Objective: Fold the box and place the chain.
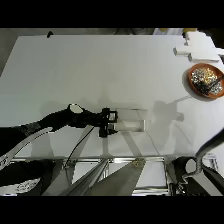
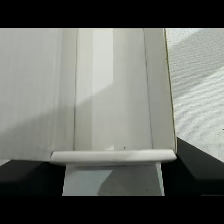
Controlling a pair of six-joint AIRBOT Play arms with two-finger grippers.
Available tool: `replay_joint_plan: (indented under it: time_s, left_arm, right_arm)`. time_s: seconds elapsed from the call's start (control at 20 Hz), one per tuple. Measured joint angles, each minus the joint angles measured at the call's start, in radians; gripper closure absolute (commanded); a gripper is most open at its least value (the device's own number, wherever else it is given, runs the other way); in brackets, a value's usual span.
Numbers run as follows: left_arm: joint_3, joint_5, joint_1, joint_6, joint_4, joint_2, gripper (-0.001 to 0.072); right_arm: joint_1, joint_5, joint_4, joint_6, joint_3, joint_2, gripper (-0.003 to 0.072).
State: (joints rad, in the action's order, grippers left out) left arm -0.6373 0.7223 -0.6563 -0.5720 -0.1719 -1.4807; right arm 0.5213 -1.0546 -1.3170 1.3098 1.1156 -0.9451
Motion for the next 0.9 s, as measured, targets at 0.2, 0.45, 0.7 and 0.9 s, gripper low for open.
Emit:
replay_joint_plan:
  time_s: [0.2, 0.45, 0.7, 0.9]
  left_arm:
    - [0.0, 0.0, 0.0, 0.0, 0.0, 0.0, 0.0575]
    - [0.0, 0.0, 0.0, 0.0, 0.0, 0.0, 0.0575]
    - [0.0, 0.0, 0.0, 0.0, 0.0, 0.0, 0.0575]
    - [0.0, 0.0, 0.0, 0.0, 0.0, 0.0, 0.0575]
  right_arm:
    - [-0.005, -0.155, 0.153, -0.037, 0.0, 0.189, 0.0671]
    - [-0.141, -0.32, 0.25, -0.053, 0.0, 0.345, 0.067]
    - [-0.405, -0.42, 0.279, -0.03, -0.003, 0.406, 0.0671]
    - [-0.602, -0.416, 0.307, 0.008, -0.057, 0.417, 0.0671]
